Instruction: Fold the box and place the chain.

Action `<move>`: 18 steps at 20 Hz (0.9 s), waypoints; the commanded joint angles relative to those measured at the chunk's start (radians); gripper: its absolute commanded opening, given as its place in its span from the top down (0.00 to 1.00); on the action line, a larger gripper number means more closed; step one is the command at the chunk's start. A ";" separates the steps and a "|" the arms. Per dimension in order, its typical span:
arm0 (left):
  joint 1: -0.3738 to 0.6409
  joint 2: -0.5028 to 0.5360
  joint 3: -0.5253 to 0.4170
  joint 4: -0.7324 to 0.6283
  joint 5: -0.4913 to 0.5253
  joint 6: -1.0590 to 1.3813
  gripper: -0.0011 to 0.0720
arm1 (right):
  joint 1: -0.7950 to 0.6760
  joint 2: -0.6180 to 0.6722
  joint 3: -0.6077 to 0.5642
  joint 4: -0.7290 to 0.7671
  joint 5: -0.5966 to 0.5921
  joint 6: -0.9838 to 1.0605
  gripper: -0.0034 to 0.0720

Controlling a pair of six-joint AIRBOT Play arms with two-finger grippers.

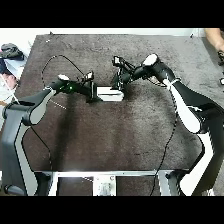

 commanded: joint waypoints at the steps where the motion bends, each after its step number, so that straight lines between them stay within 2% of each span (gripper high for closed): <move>1: 0.000 0.000 0.000 0.000 -0.001 0.002 0.28 | 0.001 0.001 0.000 -0.008 -0.021 0.000 0.51; 18: 0.000 0.000 0.000 0.000 -0.001 0.002 0.28 | 0.001 0.000 0.000 -0.052 0.047 0.005 0.51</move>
